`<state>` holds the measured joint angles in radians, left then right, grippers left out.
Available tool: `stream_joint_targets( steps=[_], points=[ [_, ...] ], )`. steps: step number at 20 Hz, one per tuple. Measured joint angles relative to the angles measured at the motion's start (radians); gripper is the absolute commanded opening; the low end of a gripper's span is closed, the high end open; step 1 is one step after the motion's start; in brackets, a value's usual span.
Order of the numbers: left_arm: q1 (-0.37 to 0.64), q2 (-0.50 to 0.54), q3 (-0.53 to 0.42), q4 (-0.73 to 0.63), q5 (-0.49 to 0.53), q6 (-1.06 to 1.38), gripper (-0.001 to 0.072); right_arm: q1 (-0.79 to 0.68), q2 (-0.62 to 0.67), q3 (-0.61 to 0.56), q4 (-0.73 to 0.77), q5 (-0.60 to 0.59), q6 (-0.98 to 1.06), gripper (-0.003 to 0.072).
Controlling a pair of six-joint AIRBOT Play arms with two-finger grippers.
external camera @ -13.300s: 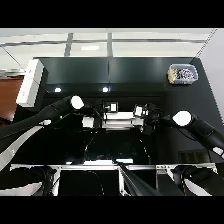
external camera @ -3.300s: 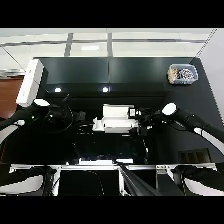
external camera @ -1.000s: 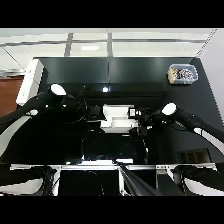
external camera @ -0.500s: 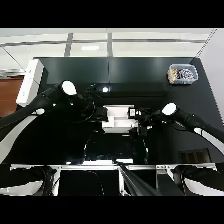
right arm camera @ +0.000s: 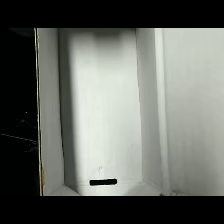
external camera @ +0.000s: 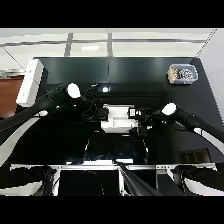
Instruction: Fold the box and place the chain.
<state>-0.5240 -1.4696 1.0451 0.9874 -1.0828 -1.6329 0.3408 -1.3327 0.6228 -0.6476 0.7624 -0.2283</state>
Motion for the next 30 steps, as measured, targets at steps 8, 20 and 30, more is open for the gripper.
stream_joint_targets(
  steps=[8, 20, 30],
  points=[
    [-0.069, -0.014, 0.002, 0.123, 0.026, -0.121, 0.0396, 0.000, 0.000, 0.000, 0.000, 0.000, 0.000, 0.0243],
    [-0.228, -0.042, 0.089, 0.473, -0.023, -0.502, 0.0389, 0.000, 0.000, 0.000, 0.000, 0.000, 0.000, 0.0243],
    [-0.271, -0.113, 0.154, 0.475, -0.053, -0.644, 0.0388, 0.000, 0.000, 0.000, 0.000, 0.000, 0.000, 0.0243]
  ],
)
